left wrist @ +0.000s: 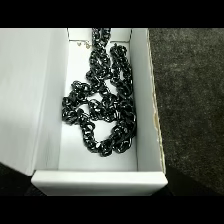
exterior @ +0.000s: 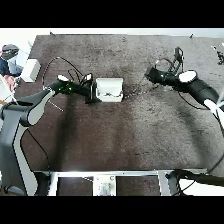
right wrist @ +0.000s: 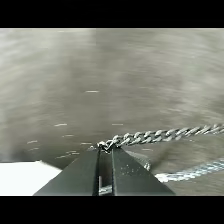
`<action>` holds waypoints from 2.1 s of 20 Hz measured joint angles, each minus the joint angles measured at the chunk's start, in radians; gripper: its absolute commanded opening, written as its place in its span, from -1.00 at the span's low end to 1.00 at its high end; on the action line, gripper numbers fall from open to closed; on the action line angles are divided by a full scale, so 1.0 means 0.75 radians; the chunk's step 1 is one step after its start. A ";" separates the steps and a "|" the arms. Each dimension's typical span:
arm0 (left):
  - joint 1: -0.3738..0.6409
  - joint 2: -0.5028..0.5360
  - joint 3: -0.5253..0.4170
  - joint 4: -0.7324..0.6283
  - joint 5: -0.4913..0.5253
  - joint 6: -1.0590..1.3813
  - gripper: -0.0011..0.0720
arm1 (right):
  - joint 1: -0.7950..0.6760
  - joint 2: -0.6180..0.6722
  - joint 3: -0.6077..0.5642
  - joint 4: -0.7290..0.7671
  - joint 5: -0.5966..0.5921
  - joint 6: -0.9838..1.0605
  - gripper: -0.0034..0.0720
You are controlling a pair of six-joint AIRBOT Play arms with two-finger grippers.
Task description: Fold the box and place the chain.
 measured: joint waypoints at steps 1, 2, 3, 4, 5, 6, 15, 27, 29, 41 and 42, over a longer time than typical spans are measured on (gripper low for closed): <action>0.001 0.000 0.000 0.000 0.001 0.000 0.31 | 0.035 0.052 0.000 -0.001 0.002 -0.005 -0.88; 0.000 0.000 0.000 0.000 0.000 0.001 0.31 | 0.070 0.094 0.000 0.000 0.006 -0.012 -0.88; 0.001 0.000 0.000 0.000 0.001 0.001 0.31 | 0.107 0.133 0.000 0.000 0.008 -0.017 -0.88; 0.001 0.000 0.000 0.000 0.000 0.000 0.31 | 0.138 0.163 0.000 0.001 0.002 -0.024 -0.88; 0.000 0.000 0.000 0.001 0.000 0.001 0.31 | 0.170 0.187 0.000 0.002 -0.005 -0.026 -0.88; 0.001 0.000 0.000 0.000 0.000 0.000 0.31 | 0.200 0.203 0.000 0.005 -0.010 -0.029 -0.88; 0.000 0.000 0.000 0.001 0.000 0.001 0.31 | 0.443 0.209 0.000 0.046 -0.152 -0.038 -0.88; 0.000 0.000 0.000 0.000 0.000 0.000 0.31 | 0.499 0.131 0.099 0.086 -0.204 -0.080 -0.88; 0.001 0.000 0.000 0.000 0.000 0.000 0.31 | 0.500 0.087 0.105 0.071 -0.160 -0.085 -0.88; 0.000 0.000 0.000 0.000 0.001 0.000 0.31 | 0.213 -0.088 0.070 -0.339 0.227 0.037 -0.31; 0.000 0.000 0.000 0.000 0.000 0.000 0.31 | 0.180 -0.105 0.062 -0.360 0.250 0.030 -0.31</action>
